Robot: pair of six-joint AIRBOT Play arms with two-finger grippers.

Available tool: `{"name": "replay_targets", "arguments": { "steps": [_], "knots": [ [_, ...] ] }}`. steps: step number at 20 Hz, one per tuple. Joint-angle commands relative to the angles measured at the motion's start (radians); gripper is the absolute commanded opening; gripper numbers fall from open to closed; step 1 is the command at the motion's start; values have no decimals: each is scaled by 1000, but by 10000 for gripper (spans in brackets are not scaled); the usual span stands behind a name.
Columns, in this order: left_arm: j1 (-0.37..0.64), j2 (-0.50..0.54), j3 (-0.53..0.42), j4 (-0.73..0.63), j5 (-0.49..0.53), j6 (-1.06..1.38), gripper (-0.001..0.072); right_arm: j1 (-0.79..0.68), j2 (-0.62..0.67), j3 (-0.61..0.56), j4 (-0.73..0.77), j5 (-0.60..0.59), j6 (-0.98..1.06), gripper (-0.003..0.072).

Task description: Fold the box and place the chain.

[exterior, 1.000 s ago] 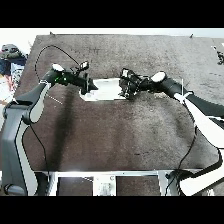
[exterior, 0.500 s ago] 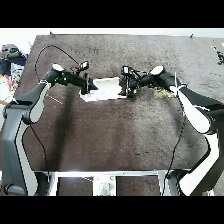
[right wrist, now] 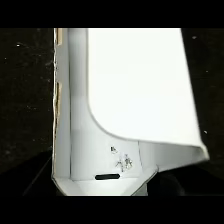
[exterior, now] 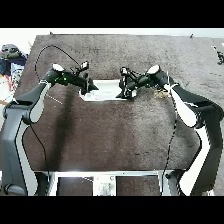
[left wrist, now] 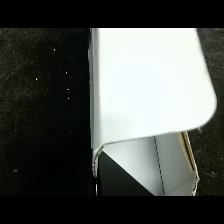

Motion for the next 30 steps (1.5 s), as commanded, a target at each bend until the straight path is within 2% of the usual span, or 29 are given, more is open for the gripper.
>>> {"name": "replay_targets", "arguments": {
  "steps": [1, 18, 19, 30],
  "knots": [
    [0, 0, 0, -1, 2, 0, 13, 1, -30, 8, 9, 23, 0, 599],
    [0, 0, 0, -4, 2, 0, 13, 15, -75, 31, 33, 12, 17, 589],
    [0, 0, 0, -4, 2, 0, 13, 15, -75, 31, 26, 8, 17, 526],
    [0, 0, 0, -4, 2, 0, 13, 15, -79, 31, 27, -10, 14, 549]
  ]
}}
